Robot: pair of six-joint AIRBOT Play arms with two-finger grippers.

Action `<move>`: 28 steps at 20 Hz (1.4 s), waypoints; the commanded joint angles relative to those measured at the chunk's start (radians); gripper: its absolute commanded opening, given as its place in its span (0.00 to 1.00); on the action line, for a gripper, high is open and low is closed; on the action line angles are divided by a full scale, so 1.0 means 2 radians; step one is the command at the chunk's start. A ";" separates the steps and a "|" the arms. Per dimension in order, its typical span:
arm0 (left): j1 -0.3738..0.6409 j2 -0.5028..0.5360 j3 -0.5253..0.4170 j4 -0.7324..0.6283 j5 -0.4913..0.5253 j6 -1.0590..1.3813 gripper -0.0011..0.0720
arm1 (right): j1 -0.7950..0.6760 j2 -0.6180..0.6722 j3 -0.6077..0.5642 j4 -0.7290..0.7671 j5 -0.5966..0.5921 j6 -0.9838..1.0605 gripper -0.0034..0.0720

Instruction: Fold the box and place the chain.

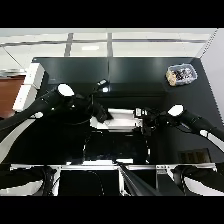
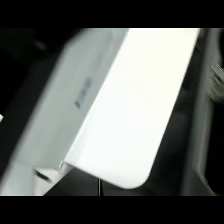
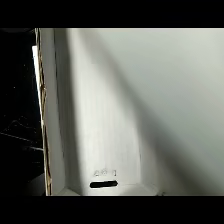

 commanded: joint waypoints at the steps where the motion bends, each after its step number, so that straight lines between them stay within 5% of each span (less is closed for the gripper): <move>1: -0.007 0.000 0.006 -0.021 0.104 0.015 0.05 | 0.000 -0.001 0.000 0.000 -0.003 0.000 0.22; 13: -0.018 -0.059 0.007 0.057 0.123 0.012 0.05 | 0.000 -0.001 0.000 0.000 -0.003 0.000 0.22; 18: 0.016 0.027 0.017 0.201 0.157 -0.131 0.04 | 0.000 -0.001 0.000 0.000 -0.003 0.000 0.22; 22: 0.070 0.122 -0.046 0.192 0.148 -0.108 0.05 | 0.000 -0.001 0.000 0.000 -0.003 0.000 0.22; 25: 0.101 0.151 -0.121 0.046 0.051 0.123 0.05 | 0.000 -0.001 0.000 0.000 -0.003 0.000 0.22; 28: 0.079 0.146 -0.132 0.068 -0.014 0.294 0.05 | 0.000 -0.001 0.000 0.000 -0.003 0.000 0.22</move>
